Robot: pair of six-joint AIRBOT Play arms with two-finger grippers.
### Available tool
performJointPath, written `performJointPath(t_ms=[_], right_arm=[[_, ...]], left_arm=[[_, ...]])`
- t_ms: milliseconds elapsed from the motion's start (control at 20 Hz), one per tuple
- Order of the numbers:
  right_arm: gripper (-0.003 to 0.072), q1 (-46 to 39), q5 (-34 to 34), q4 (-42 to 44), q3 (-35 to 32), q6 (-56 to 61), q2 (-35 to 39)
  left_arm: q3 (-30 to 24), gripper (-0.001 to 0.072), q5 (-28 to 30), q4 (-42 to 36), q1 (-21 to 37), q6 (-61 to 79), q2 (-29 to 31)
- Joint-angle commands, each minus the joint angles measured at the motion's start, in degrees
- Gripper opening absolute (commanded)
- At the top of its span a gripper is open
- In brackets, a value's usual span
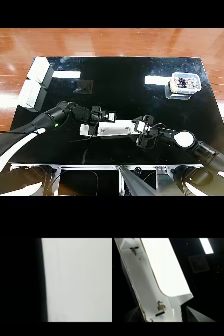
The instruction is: Fold the box and place the chain.
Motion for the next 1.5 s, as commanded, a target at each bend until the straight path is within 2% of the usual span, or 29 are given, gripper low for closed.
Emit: performJointPath(t_ms=[0, 150, 400, 450, 500, 600, 700, 1100, 1450], right_arm=[[0.0702, 0.00, 1.70, 0.13, 0.26, 0.50, 0.07], [0.0702, 0.00, 1.36, 0.15, 0.42, 0.44, -1.09], [0.0701, 0.00, 1.66, 0.09, 4.31, -3.19, -7.98], [0.0699, -0.09, 3.26, -0.52, 5.75, -3.21, -9.38], [0.0662, -0.39, 6.36, -1.62, 7.19, -3.15, -10.60], [0.0663, -1.81, 11.32, -1.84, 8.35, -3.17, -12.44], [0.0663, -3.89, 13.51, -1.81, 8.35, -3.17, -13.53], [0.0662, -4.87, 12.85, -0.28, 8.35, -9.49, -17.94], [0.0662, -4.87, 11.54, -0.24, 8.35, -9.57, -18.25]], left_arm=[[0.68, 0.0017, 0.11, 0.57, -1.36, 0.02, -0.15], [0.68, 0.0017, -0.02, 0.35, -1.36, 0.02, -0.39], [0.68, 0.0017, -0.13, 0.33, -1.36, 0.02, -0.39], [0.68, 0.0017, -0.13, 0.33, -1.36, 0.02, -0.39], [0.68, 0.0017, -0.13, 0.33, -1.36, 0.02, -0.39], [0.68, 0.0017, -0.07, 0.33, -1.36, 0.02, -0.39], [0.68, 0.0017, 0.07, 0.33, -1.36, 0.02, -0.39], [0.68, 0.0018, 0.07, 0.09, -1.31, 0.02, -0.44], [0.68, 0.0018, 0.04, 0.07, -1.31, 0.02, -0.44]])
